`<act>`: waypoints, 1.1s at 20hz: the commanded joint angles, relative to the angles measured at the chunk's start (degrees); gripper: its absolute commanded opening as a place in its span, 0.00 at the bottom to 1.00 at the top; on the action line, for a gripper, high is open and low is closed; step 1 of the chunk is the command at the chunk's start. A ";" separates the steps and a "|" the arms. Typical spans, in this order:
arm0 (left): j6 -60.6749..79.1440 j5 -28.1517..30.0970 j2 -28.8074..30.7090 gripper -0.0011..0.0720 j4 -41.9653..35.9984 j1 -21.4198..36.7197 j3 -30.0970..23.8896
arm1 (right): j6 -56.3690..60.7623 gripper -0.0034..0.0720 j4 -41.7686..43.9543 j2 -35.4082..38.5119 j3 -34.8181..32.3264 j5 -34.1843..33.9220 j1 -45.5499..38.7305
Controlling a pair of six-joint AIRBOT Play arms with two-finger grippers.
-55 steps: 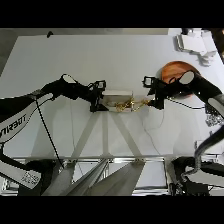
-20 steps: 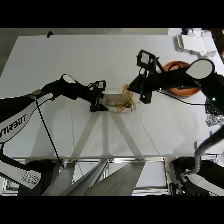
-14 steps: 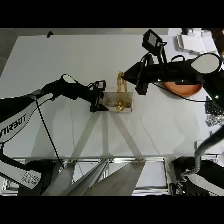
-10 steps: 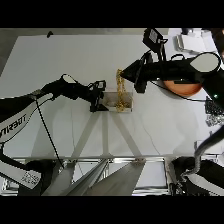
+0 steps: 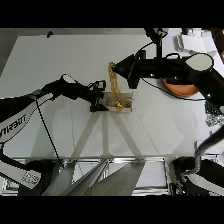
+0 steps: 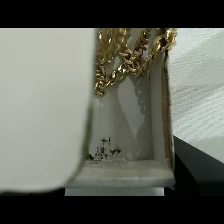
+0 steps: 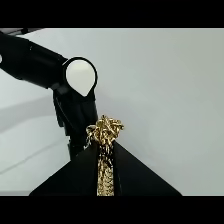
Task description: Fold the box and place the chain.
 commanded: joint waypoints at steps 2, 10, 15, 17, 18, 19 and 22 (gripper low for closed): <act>0.02 0.02 0.00 0.23 0.02 0.00 0.07 | 4.17 0.05 -9.64 -0.09 0.02 -0.76 0.11; 0.02 0.00 0.02 0.23 0.02 0.00 0.07 | 22.51 0.06 -35.08 -4.68 -0.17 11.96 0.57; 0.02 0.02 0.02 0.23 0.02 0.00 0.07 | 22.49 0.06 -37.70 -5.27 -5.79 4.57 3.67; 0.02 0.02 0.02 0.23 0.02 0.00 0.07 | 22.99 0.07 -37.57 -5.27 -7.37 4.00 3.69; 0.02 0.02 0.02 0.23 0.02 0.00 0.07 | 23.82 0.17 -37.42 -5.25 -7.37 4.90 3.69; 0.02 0.02 0.02 0.23 0.02 0.00 0.07 | 24.50 0.39 -36.81 -5.22 -7.34 5.79 3.69; 0.02 0.02 0.02 0.23 0.02 0.00 0.07 | 25.49 0.50 -34.45 -4.50 -7.37 7.85 3.69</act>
